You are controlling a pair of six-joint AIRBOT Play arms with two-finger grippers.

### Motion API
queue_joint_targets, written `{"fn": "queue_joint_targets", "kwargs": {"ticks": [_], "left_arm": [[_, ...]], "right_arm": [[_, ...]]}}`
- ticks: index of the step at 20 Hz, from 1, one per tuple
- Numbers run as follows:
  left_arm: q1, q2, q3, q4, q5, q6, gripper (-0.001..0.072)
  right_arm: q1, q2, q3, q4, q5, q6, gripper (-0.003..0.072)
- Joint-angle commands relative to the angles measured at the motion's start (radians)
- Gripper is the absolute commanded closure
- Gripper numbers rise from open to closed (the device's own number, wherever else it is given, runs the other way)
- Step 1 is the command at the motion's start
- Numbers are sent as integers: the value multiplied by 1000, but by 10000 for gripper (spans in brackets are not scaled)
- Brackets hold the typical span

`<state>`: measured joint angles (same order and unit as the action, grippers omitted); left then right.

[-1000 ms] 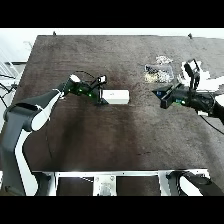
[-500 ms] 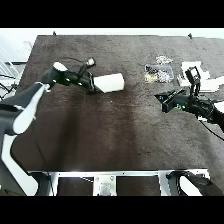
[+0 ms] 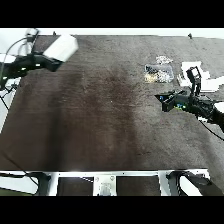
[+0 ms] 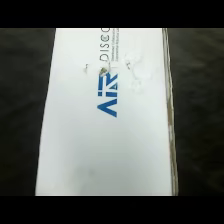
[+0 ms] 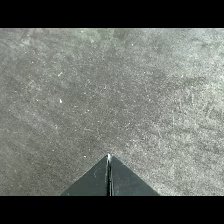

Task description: Fold the box and place the chain.

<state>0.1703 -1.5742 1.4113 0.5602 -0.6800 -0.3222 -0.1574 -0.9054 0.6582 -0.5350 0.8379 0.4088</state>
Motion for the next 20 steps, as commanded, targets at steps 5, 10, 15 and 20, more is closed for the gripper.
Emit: {"fn": "queue_joint_targets", "kwargs": {"ticks": [5, 10, 15, 20], "left_arm": [[219, 29, -163, 37, 249, -93, 690], [230, -64, -166, 39, 317, -88, 690], [233, -147, -152, 45, 354, -34, 690], [262, -221, -71, 37, 278, -47, 691]], "right_arm": [[0, 0, -1, 4, 0, 4, 672], [0, -1, -6, 3, 0, 6, 672], [0, -1, -7, 3, 0, 7, 672], [0, -2, -10, 2, -1, 7, 672]]}}
